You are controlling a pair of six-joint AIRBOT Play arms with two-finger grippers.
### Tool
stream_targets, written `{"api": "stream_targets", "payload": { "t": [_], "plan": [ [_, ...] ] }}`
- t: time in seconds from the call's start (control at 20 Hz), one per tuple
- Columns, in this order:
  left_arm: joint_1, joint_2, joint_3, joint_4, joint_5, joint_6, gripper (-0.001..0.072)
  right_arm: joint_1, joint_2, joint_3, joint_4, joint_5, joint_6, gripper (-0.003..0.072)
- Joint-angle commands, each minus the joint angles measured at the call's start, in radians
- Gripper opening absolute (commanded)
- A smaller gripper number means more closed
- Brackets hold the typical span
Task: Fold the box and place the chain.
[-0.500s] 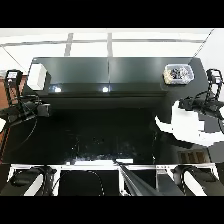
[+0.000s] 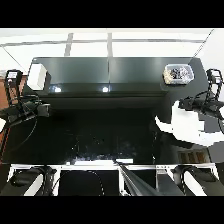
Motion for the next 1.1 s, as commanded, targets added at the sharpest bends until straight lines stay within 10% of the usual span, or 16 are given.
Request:
{"api": "stream_targets", "payload": {
  "t": [0.0, 0.5, 0.55, 0.6, 0.8, 0.95, 1.05],
  "plan": [
    [0.001, 0.001, 0.0, 0.0, 0.0, 0.0, 0.0025, 0.001, 0.001, 0.0, 0.0, 0.0, 0.0, 0.0015],
    [0.001, -0.001, -0.001, -0.019, 0.048, 0.0, 0.0025, 0.002, -0.006, 0.0, 0.089, -0.228, 0.0, 0.0019],
    [0.001, -0.001, -0.001, -0.019, 0.081, 0.0, 0.0026, 0.002, -0.012, 0.0, 0.066, -0.285, 0.0, 0.0207],
    [0.001, -0.001, -0.001, -0.02, 0.112, 0.0, 0.0025, 0.002, -0.025, 0.0, 0.057, -0.327, 0.0, 0.072],
    [0.001, -0.001, -0.001, -0.042, 0.165, 0.0, 0.0036, -0.098, -0.126, 0.016, -0.101, -0.336, 0.119, 0.072],
    [0.001, -0.008, -0.003, -0.042, 0.152, -0.001, 0.0719, -0.355, -0.261, 0.148, -0.158, -0.258, 0.196, 0.072],
    [0.001, -0.022, -0.003, -0.042, 0.124, 0.0, 0.071, -0.512, -0.358, 0.274, -0.154, -0.152, 0.194, 0.072]
  ]
}}
